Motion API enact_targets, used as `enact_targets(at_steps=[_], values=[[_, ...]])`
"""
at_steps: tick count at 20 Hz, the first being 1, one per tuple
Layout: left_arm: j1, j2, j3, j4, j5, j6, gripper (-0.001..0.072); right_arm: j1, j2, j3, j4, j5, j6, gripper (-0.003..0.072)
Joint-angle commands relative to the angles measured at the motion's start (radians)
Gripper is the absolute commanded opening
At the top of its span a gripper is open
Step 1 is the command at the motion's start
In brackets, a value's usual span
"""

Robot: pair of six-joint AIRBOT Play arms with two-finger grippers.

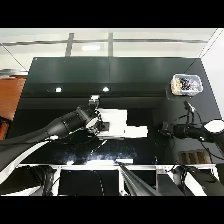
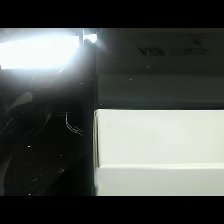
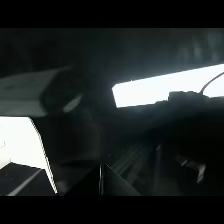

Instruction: Fold the box and place the chain.

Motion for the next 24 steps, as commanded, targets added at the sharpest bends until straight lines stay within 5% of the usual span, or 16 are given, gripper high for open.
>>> enact_targets(at_steps=[1,9,15,17,21,22,23,24], values=[[0.000,0.000,0.001,0.001,-0.005,-0.001,0.0030,0.058,-0.082,-0.029,0.098,-0.049,0.045,0.0023],[0.000,0.000,0.001,0.001,-0.005,-0.001,0.0031,0.293,-0.237,-0.027,0.315,-0.238,-0.047,0.0024],[0.000,0.000,0.001,0.001,-0.004,-0.001,0.0031,0.361,-0.237,-0.025,0.456,-0.230,-0.136,0.0035],[0.000,0.000,0.001,0.001,-0.005,-0.001,0.0030,0.368,-0.237,-0.005,0.470,-0.190,-0.158,0.0477],[0.000,0.000,0.001,0.004,-0.004,-0.001,0.0031,0.368,-0.237,0.047,0.467,-0.096,-0.199,0.0514],[0.000,0.000,0.001,0.004,-0.004,-0.001,0.0031,0.368,-0.237,0.056,0.469,-0.083,-0.200,0.0552],[0.000,0.000,0.001,0.004,-0.004,-0.001,0.0031,0.369,-0.237,0.064,0.469,-0.072,-0.207,0.0720],[0.000,0.000,0.001,0.004,-0.005,-0.001,0.0031,0.375,-0.237,0.073,0.469,-0.066,-0.208,0.0720]])
